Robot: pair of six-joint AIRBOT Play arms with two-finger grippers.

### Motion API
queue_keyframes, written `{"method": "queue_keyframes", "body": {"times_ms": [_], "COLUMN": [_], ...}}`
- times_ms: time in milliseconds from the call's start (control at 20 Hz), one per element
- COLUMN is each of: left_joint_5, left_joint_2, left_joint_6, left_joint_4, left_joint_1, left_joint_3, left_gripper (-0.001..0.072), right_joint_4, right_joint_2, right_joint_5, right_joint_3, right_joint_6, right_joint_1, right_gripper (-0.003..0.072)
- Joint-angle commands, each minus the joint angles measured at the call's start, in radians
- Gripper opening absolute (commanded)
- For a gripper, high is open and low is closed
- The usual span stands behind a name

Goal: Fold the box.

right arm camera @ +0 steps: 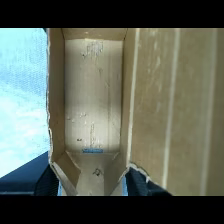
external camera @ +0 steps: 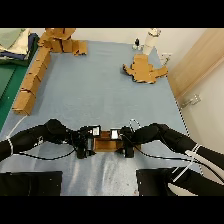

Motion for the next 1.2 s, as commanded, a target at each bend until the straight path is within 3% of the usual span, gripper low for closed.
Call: {"method": "queue_keyframes", "body": {"times_ms": [0, 700, 750, 800, 1150], "left_joint_5": [0.011, 0.0, 0.001, 0.001, 0.001], "left_joint_2": [-0.009, -0.035, -0.035, -0.035, -0.035], "left_joint_6": [0.022, 0.05, 0.05, 0.051, 0.05], "left_joint_4": [-0.006, -0.045, -0.045, -0.045, -0.045], "left_joint_1": [-0.011, -0.01, -0.01, -0.01, -0.01], "left_joint_3": [0.008, 0.011, 0.011, 0.011, 0.011], "left_gripper": [0.071, 0.0706, 0.064, 0.0525, 0.053], "right_joint_4": [0.001, 0.001, 0.001, 0.001, 0.001], "right_joint_2": [0.0, 0.0, 0.0, 0.0, 0.0], "right_joint_5": [0.001, 0.001, 0.001, 0.002, 0.001], "right_joint_3": [0.0, 0.0, 0.0, 0.0, 0.0], "right_joint_6": [0.0, 0.0, 0.001, 0.0, 0.0], "right_joint_1": [0.0, 0.0, 0.0, 0.0, 0.0], "right_gripper": [0.0497, 0.0497, 0.0497, 0.0497, 0.0497]}}
